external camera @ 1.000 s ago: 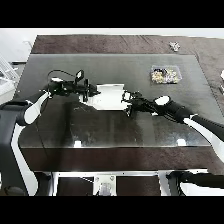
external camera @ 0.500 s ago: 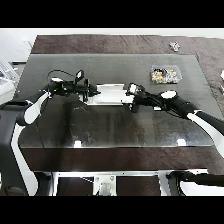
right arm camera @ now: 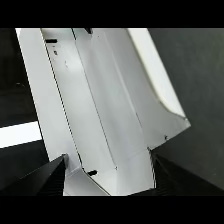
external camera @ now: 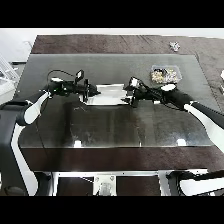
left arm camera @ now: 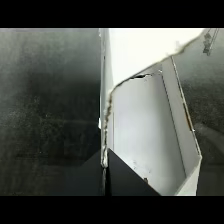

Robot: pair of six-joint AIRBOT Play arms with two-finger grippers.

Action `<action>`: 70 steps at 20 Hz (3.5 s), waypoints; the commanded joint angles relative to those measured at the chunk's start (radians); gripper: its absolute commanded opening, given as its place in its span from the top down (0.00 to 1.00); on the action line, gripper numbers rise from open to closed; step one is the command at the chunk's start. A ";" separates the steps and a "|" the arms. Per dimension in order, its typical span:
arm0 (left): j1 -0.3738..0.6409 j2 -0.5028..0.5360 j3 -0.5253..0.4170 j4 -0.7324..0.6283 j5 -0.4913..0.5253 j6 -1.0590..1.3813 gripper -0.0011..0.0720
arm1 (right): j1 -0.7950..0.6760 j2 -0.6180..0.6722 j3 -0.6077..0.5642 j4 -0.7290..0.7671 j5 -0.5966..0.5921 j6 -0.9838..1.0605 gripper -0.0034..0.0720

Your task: Fold the box and place the chain.

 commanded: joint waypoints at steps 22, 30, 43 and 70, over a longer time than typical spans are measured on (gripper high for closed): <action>0.000 0.001 0.000 0.003 -0.006 0.000 0.96 | -0.066 -0.231 0.254 -0.076 0.297 0.023 0.11; 0.000 0.000 0.000 0.003 -0.007 -0.001 0.96 | -0.034 -0.279 0.281 -0.153 0.356 0.026 0.11; 0.000 0.000 0.000 0.004 -0.007 -0.001 0.96 | -0.023 -0.335 0.365 -0.166 0.389 0.010 0.11; 0.000 0.000 0.000 0.003 -0.006 -0.001 0.96 | -0.068 -0.348 0.362 -0.079 0.389 0.016 0.03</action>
